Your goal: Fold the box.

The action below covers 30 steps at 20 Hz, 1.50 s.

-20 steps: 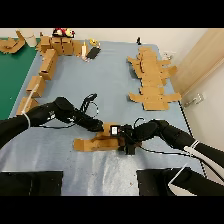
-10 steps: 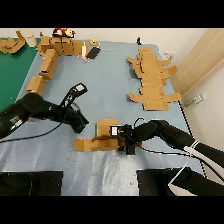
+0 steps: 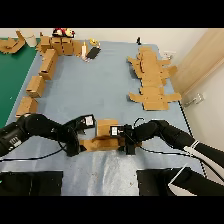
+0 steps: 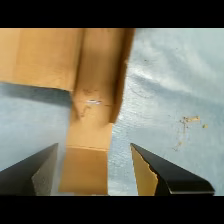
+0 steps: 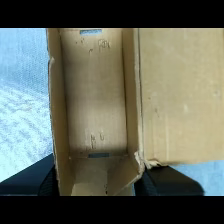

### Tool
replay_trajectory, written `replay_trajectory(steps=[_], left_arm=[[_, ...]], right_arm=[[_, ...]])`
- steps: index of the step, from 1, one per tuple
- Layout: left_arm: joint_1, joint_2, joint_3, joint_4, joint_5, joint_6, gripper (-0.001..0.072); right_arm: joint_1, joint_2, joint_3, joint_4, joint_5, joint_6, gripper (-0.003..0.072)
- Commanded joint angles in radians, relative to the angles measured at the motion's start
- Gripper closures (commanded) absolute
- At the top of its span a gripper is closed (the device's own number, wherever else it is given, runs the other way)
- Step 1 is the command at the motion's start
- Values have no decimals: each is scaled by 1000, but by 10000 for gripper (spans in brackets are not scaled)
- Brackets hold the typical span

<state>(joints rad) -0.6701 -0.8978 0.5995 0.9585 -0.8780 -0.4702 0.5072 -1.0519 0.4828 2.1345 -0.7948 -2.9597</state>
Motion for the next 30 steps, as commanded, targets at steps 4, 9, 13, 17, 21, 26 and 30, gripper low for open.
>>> replay_trajectory(steps=[4,9,13,17,21,26,30], left_arm=[[-74,-109,-8,19,22,40,16],[-93,-151,0,3,121,32,16],[-128,-178,8,-26,157,32,16],[-134,-181,8,-37,197,33,19],[-135,-184,8,-37,216,37,410],[-135,-187,8,-33,251,66,497],[-141,-187,8,-34,287,82,498]], right_arm=[[-1,0,0,0,0,0,184],[-1,0,0,0,0,0,184],[-1,0,0,0,0,0,183],[-1,0,0,0,0,0,183],[-1,0,0,0,0,0,184],[-1,0,0,0,0,0,184],[-1,0,0,0,0,0,184]])
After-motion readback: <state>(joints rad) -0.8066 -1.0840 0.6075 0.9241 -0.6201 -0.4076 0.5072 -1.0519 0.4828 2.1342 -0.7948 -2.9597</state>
